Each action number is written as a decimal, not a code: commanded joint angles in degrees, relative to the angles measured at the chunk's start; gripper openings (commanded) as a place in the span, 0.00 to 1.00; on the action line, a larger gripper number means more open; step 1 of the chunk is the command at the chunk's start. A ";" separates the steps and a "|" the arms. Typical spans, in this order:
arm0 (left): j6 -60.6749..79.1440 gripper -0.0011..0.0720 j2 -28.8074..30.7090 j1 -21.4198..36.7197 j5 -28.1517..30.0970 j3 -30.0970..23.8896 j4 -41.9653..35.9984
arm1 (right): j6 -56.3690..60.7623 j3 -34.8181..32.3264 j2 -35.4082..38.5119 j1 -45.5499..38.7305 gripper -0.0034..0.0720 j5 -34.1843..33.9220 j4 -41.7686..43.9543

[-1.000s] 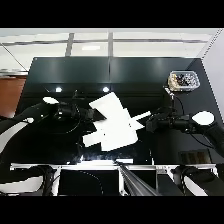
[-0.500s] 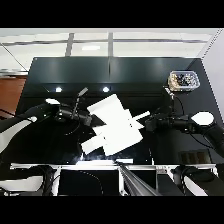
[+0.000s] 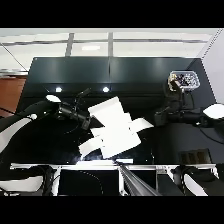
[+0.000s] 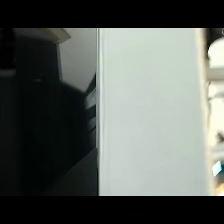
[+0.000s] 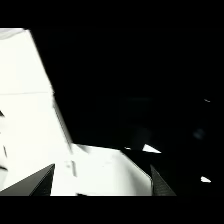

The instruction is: Fold the box and place the chain.

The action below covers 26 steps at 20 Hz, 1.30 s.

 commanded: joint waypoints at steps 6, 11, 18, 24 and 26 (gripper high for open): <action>9.75 0.05 10.69 -14.03 24.33 2.58 22.60 | -10.84 1.44 -0.02 2.05 0.97 8.33 -17.14; 10.58 0.05 9.40 -14.97 25.09 0.92 21.42 | -18.71 -2.08 -0.04 14.71 0.97 -3.76 -17.18; 10.58 0.05 9.33 -14.97 25.24 -0.15 21.40 | -23.37 -4.07 -0.13 23.87 0.97 -8.46 -17.18; 10.54 0.05 8.74 -14.97 24.83 -0.17 21.84 | -25.38 -8.90 -0.13 28.79 0.97 -9.68 -17.18; 10.29 0.05 8.31 -14.97 24.83 -0.17 21.84 | -26.29 -9.86 -0.13 30.45 0.97 -10.88 -17.22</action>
